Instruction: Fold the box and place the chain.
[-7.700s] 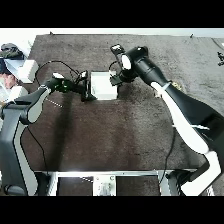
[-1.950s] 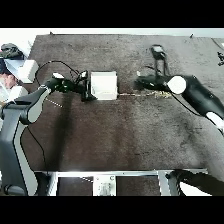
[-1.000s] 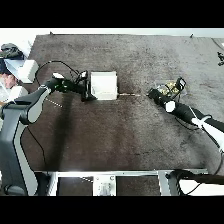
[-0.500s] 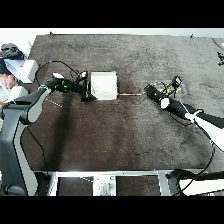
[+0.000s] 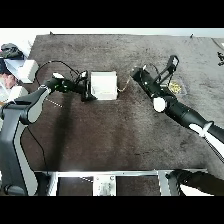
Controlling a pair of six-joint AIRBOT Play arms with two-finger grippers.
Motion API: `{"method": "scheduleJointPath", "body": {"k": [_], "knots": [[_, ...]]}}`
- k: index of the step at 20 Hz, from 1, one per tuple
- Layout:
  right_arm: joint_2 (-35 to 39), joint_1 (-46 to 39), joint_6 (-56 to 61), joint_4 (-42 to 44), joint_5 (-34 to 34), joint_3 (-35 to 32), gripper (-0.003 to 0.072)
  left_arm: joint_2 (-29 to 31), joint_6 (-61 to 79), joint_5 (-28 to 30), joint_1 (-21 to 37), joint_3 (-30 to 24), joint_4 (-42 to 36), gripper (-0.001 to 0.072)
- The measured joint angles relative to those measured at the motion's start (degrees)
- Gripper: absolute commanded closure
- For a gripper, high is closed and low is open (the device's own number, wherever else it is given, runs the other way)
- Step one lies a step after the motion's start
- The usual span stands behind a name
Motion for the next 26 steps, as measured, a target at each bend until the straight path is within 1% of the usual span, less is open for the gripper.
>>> {"method": "scheduleJointPath", "body": {"k": [3, 7, 10, 15, 16, 17, 18, 19, 21, 24, 25, 26], "knots": [[0.92, 4.7, 0.0, -2.14, -2.25, 5.01, 0.07, 0.0, -0.02, -0.02, 0.0, 0.0, 0.02, 0.0483], [-2.1, 9.18, 0.0, -4.31, -2.64, 11.1, 0.0699, 0.0, 0.0, 0.0, 0.0, 0.0, 0.0, 0.0483], [-5.53, 10.86, 0.0, -5.03, 1.07, 12.96, 0.0699, 0.0, -0.02, -0.02, 0.0, 0.0, 0.0, 0.0482], [-12.17, 11.54, -0.24, -5.44, 8.09, 13.64, 0.069, 0.0, 0.0, -0.02, 0.0, 0.0, 0.0, 0.0483], [-13.11, 11.23, -0.26, -5.49, 8.83, 13.42, 0.0501, 0.0, 0.0, -0.02, 0.0, 0.0, 0.0, 0.0483], [-13.6, 10.75, -0.28, -5.49, 9.29, 13.18, 0.0339, 0.0, 0.0, -0.02, 0.0, 0.0, 0.0, 0.0483], [-13.81, 10.12, -0.37, -5.51, 9.75, 12.85, 0.0442, 0.0, 0.0, -0.02, 0.0, 0.0, 0.0, 0.0483], [-13.79, 9.33, -0.44, -5.57, 10.29, 12.48, 0.0482, 0.0, 0.0, -0.02, 0.0, 0.0, 0.0, 0.0483], [-12.83, 7.63, -0.44, -6.6, 12.26, 12.0, 0.0483, 0.0, 0.0, -0.02, 0.0, 0.0, 0.0, 0.0483], [-8.39, 4.35, -0.44, -10.58, 17.79, 9.81, 0.0481, 0.0, 0.0, -0.02, 0.0, 0.0, -0.02, 0.0483], [-6.29, 2.97, -0.44, -11.91, 19.45, 8.22, 0.0475, 0.0, 0.0, -0.02, 0.0, 0.0, -0.02, 0.0483], [-3.96, 1.2, -0.42, -12.96, 21.55, 6.12, 0.0321, 0.0, -0.02, -0.02, 0.0, 0.0, -0.02, 0.0483]]}}
